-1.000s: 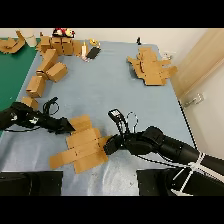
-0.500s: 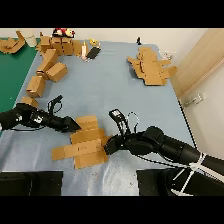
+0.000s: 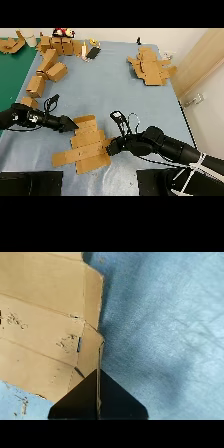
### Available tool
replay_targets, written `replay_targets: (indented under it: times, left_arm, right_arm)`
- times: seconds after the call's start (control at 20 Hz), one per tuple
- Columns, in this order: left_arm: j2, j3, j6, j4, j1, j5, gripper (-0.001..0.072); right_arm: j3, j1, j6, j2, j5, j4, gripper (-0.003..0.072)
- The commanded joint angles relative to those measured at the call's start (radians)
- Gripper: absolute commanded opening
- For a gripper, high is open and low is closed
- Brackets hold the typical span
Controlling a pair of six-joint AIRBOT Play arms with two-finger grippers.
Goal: Fold the box.
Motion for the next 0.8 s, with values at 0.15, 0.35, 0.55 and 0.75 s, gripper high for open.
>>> replay_targets:
  times: [0.15, 0.35, 0.55, 0.75]
  left_arm:
    - [-0.010, 0.000, 0.049, -0.005, -0.037, -0.054, 0.0261]
    - [-0.031, 0.000, 0.056, -0.004, -0.052, -0.068, 0.0257]
    - [-0.034, 0.000, 0.083, -0.010, -0.058, -0.056, 0.0230]
    - [-0.036, 0.000, 0.130, -0.036, -0.063, -0.045, 0.0011]
  right_arm:
    - [0.000, 0.000, 0.015, 0.000, 0.023, -0.017, -0.0002]
    - [0.000, 0.000, 0.015, 0.000, 0.023, -0.025, -0.0001]
    - [0.000, 0.000, 0.015, 0.000, 0.023, -0.024, -0.0001]
    - [0.000, 0.000, 0.015, 0.000, 0.023, -0.025, -0.0001]
